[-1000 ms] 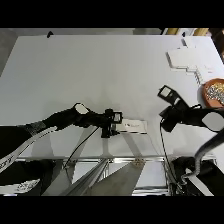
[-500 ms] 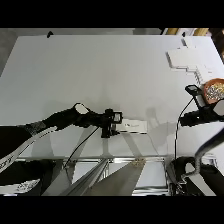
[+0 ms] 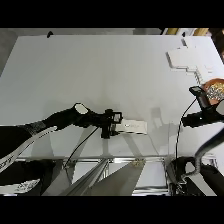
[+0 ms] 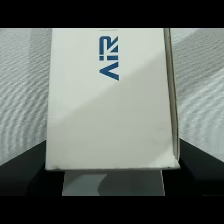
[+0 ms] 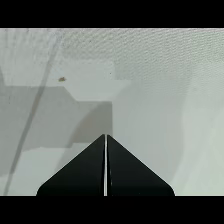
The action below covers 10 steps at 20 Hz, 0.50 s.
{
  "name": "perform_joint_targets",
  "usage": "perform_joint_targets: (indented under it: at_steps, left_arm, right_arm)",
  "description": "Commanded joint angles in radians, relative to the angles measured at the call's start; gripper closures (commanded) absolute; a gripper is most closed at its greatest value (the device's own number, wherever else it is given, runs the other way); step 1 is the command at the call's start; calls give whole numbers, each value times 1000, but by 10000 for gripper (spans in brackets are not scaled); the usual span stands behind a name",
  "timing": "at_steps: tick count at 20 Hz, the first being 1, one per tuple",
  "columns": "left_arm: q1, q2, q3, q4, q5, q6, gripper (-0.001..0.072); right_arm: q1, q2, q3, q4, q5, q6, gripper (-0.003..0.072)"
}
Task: Fold the box and place the chain.
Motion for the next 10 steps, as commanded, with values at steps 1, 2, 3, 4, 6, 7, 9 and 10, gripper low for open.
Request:
perform_joint_targets:
  at_steps: [1, 2, 3, 4, 6, 7, 9, 10]
  left_arm:
    - [1, 0, 0, -3, -17, 0, 457]
    - [1, 2, 0, -3, -17, 0, 456]
    - [1, 5, 0, -3, -20, 0, 456]
    - [2, 12, 0, 1, -19, 0, 457]
    - [13, 52, 0, 3, -20, -45, 457]
    - [23, 89, 0, 22, -21, -135, 457]
    - [51, 183, 0, 164, -15, -378, 456]
    - [74, 244, 0, 291, -7, -499, 456]
  right_arm:
    - [-2, -1, 0, 0, 1, 1, 667]
    - [-2, -1, 0, 0, 1, 1, 667]
    - [-2, -1, 0, 0, 1, 1, 667]
    - [-2, -1, 0, 0, 1, 1, 667]
    - [-2, -1, 0, 0, 1, 1, 667]
    - [-2, -1, 0, 0, 1, 1, 667]
    - [-2, -1, 0, 0, 1, 1, 667]
    - [-2, -1, 0, 0, 1, 1, 667]
